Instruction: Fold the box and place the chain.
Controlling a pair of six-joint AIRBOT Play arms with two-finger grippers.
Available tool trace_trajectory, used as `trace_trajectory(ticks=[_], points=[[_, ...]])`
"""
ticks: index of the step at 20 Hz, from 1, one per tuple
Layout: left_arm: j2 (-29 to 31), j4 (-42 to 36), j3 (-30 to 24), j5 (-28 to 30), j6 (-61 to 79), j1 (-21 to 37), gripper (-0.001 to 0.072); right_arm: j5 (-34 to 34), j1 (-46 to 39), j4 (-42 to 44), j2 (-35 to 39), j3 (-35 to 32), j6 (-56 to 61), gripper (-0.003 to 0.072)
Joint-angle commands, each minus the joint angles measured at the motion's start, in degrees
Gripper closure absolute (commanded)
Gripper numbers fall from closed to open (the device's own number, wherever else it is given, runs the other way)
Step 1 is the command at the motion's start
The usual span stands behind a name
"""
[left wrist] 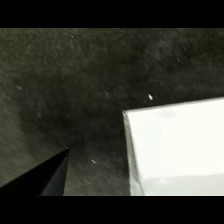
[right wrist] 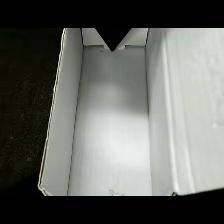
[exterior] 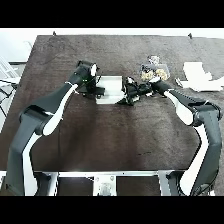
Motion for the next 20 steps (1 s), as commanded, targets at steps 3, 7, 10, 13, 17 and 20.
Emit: trace_trajectory(ticks=[3,7,10,13,17,20], points=[[0.72,-2.16,1.75,-1.57,0.26,-0.07,0.0198,0.31,0.09,0.31,0.02,-0.02,0.11,0.0096],[1.38,-3.21,2.84,-4.04,2.40,-0.04,0.0196,0.33,0.09,0.31,0.02,-0.02,0.11,0.0096],[4.02,-3.30,2.82,-5.70,6.14,0.20,0.0196,0.33,0.09,0.31,0.02,-0.02,0.11,0.0096],[6.97,-2.75,2.80,-7.93,11.54,1.09,0.0196,0.31,0.09,0.31,0.02,-0.02,0.11,0.0096],[12.00,-11.69,2.47,-7.72,30.60,5.40,0.0199,0.31,0.09,0.31,0.02,-0.02,0.11,0.0096],[13.53,-27.08,0.96,-6.36,53.20,12.55,0.0198,0.31,0.09,0.31,0.02,-0.02,0.11,0.0096]])
